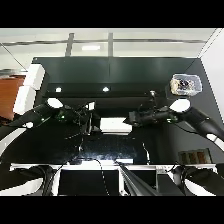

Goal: Fold the box and place the chain.

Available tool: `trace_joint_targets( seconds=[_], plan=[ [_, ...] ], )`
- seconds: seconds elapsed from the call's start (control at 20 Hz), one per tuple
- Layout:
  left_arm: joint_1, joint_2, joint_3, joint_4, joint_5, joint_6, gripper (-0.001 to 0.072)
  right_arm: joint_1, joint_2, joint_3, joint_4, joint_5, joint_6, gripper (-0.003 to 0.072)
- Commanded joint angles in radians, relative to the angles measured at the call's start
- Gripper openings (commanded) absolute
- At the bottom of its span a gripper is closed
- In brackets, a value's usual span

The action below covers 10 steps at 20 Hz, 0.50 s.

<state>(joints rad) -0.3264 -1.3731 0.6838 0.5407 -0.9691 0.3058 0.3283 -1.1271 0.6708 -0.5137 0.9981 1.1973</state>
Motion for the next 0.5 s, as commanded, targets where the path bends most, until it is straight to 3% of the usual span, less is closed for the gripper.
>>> trace_joint_targets(
  seconds=[0.0,0.2,0.4,0.45],
  plan=[
    [0.000,-0.001,0.001,0.000,0.000,0.001,0.0465,-0.103,0.103,0.001,-0.050,0.058,-0.005,0.0030],
    [0.000,-0.001,0.001,0.000,0.000,0.001,0.0465,-0.194,0.204,0.001,-0.082,0.093,0.004,0.0030],
    [0.000,-0.001,0.001,0.000,0.000,0.001,0.0470,-0.195,0.218,0.001,-0.082,0.121,0.011,0.0030],
    [0.000,-0.001,0.001,0.000,-0.001,0.001,0.0536,-0.195,0.218,0.001,-0.082,0.118,0.011,0.0031]
  ],
)
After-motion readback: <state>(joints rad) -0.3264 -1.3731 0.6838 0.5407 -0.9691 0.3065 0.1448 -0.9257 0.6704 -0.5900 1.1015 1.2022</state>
